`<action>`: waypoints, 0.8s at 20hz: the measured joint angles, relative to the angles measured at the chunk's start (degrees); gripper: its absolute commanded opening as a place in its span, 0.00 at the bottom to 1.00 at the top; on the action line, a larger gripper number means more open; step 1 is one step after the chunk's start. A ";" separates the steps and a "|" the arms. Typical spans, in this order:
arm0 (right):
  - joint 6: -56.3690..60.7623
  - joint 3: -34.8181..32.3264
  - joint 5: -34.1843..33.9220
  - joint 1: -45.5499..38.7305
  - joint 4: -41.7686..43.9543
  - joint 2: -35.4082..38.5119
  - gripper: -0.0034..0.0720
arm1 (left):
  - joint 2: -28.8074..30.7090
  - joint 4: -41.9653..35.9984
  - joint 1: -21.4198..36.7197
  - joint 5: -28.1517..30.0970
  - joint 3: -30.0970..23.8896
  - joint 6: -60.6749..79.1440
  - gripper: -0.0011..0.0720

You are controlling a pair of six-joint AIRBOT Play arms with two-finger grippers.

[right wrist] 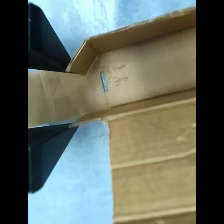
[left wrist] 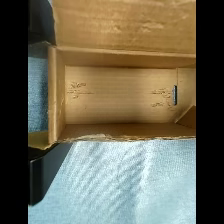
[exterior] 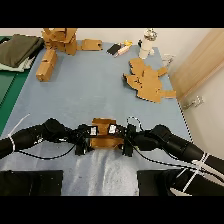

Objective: Fold the box.

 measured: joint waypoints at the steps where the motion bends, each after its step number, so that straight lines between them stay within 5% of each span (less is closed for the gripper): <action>1: 0.15 0.00 0.20 -0.17 -0.87 0.00 0.65 | 0.00 0.00 0.00 0.00 0.00 0.00 0.71; 16: -11.39 0.04 0.28 -1.75 1.95 0.04 0.65 | 0.00 0.00 0.00 0.00 0.00 -0.02 0.71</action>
